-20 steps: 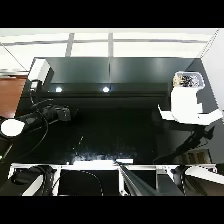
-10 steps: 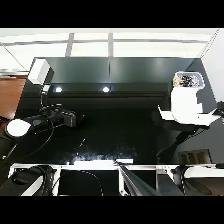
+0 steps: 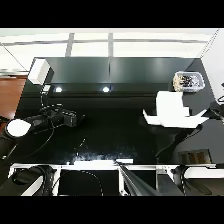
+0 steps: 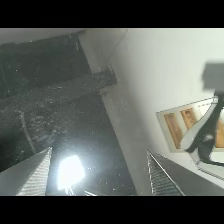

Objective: Fold the box and place the chain.

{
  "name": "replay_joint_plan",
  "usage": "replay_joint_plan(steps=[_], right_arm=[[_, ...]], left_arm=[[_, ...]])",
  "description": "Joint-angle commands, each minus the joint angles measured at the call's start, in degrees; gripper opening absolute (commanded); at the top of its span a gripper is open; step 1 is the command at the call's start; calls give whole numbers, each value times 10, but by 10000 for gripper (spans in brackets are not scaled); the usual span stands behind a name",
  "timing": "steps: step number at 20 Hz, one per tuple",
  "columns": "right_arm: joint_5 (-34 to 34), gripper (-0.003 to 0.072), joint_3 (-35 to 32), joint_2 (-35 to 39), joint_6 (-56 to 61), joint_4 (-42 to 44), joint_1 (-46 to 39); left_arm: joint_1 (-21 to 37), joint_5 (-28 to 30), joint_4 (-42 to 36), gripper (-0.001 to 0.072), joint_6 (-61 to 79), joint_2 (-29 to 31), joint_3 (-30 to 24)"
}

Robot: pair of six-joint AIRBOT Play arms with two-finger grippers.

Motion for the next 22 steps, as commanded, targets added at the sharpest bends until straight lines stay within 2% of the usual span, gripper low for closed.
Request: replay_joint_plan(steps=[1, 5, 9, 11, 13, 14, 17, 19, 22], right_arm=[[21, 18, -88, 43, -65, 178, 16], [-63, 18, -257, 141, -157, 364, 84], [-155, 18, -404, 220, -282, 521, 208], [-201, 19, -443, 239, -307, 558, 272], [-240, 18, -453, 241, -306, 551, 326], [-253, 19, -453, 241, -306, 549, 346], [-271, 19, -453, 241, -306, 551, 386], [-271, 19, -453, 241, -306, 551, 392], [-271, 19, -453, 241, -306, 551, 392]], left_arm=[[0, 1, -9, 708, -3, 0, 0], [-6, -1, -79, 708, -3, -13, 0], [-41, 10, -119, 708, -3, -60, 0], [-41, 24, -150, 708, -5, -96, 5], [-35, 24, -165, 708, -7, -139, 25], [-31, 9, -168, 708, -22, -163, 40], [2, -113, -177, 708, -24, -268, 111], [18, -172, -178, 708, 7, -332, 153], [23, -280, -195, 699, 136, -408, 200]])
